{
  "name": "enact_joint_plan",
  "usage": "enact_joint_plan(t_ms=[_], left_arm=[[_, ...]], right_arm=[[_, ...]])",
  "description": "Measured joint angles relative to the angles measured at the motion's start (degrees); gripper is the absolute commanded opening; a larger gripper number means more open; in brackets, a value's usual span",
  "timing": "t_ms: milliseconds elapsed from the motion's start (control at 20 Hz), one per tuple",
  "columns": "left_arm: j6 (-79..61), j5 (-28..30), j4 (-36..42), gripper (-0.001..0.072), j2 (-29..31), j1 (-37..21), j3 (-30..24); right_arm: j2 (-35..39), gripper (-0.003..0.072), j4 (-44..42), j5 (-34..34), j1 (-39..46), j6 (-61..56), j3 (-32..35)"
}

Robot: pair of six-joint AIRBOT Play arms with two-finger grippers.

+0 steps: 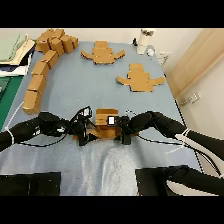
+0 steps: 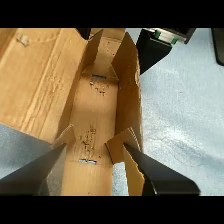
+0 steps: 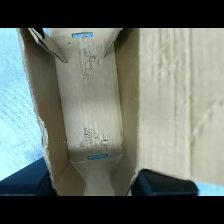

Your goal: Fold the box.

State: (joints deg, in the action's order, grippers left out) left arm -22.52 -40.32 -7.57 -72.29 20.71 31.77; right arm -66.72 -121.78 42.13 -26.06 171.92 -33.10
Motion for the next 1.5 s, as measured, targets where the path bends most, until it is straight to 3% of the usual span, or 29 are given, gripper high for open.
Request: enact_joint_plan(t_ms=[350,400,500,800,1050,1300,1500], left_arm=[[0.0,-0.2,0.2,0.0621,0.0,0.0,0.0],[0.0,-0.2,0.2,0.0553,0.0,0.0,0.0],[0.0,-0.3,0.3,0.0048,0.0,0.0,0.0],[6.5,-0.2,-7.7,0.0015,2.2,0.0,0.0],[23.9,1.6,-18.3,0.0015,10.8,-0.1,0.1],[61.7,5.6,-36.1,0.0014,23.1,-1.2,-0.2],[97.2,1.4,-51.3,0.0014,26.4,-4.7,-1.1]], right_arm=[[0.0,0.0557,0.0,0.0,0.0,0.0,0.0],[0.0,0.0557,0.0,0.0,0.0,0.0,0.0],[0.0,0.0557,0.0,0.0,0.0,0.0,0.0],[0.0,0.0557,0.1,0.0,0.0,0.0,0.0],[0.0,0.0557,0.1,0.0,0.0,0.0,0.0],[0.0,0.0557,0.1,0.0,0.0,0.0,0.0],[0.0,0.0557,0.1,0.0,0.0,0.0,0.0]])
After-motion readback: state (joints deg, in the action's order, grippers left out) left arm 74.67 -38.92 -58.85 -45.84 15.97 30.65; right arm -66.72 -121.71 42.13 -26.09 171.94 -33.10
